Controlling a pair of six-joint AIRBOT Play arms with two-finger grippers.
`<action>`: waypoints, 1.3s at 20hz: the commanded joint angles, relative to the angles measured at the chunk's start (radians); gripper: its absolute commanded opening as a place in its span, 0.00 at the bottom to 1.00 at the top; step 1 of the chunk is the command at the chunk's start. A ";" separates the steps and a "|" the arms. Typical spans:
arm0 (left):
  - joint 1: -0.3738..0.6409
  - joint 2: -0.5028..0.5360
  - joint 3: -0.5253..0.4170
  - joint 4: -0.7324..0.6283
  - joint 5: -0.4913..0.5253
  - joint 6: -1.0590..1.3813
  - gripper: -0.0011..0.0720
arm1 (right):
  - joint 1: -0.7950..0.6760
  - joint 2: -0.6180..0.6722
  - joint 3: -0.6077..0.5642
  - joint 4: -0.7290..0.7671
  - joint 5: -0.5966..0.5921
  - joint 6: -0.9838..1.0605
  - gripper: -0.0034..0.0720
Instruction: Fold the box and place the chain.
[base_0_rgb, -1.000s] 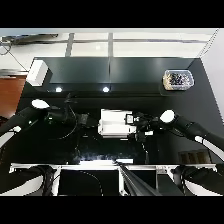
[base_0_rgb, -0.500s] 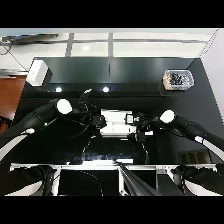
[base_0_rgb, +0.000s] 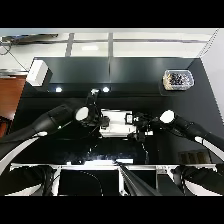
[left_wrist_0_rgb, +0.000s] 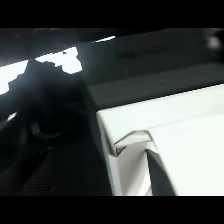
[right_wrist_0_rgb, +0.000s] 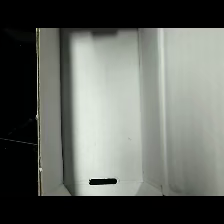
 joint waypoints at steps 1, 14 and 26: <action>-0.050 -0.063 0.071 0.121 -0.116 -0.134 0.66 | 0.000 0.000 0.000 0.000 -0.002 0.002 0.69; -0.060 -0.100 0.084 0.071 -0.109 -0.232 0.59 | 0.000 0.000 0.000 0.000 -0.005 0.003 0.69; -0.060 -0.134 0.084 0.001 -0.068 -0.230 0.46 | 0.000 0.000 0.000 0.000 -0.009 0.007 0.69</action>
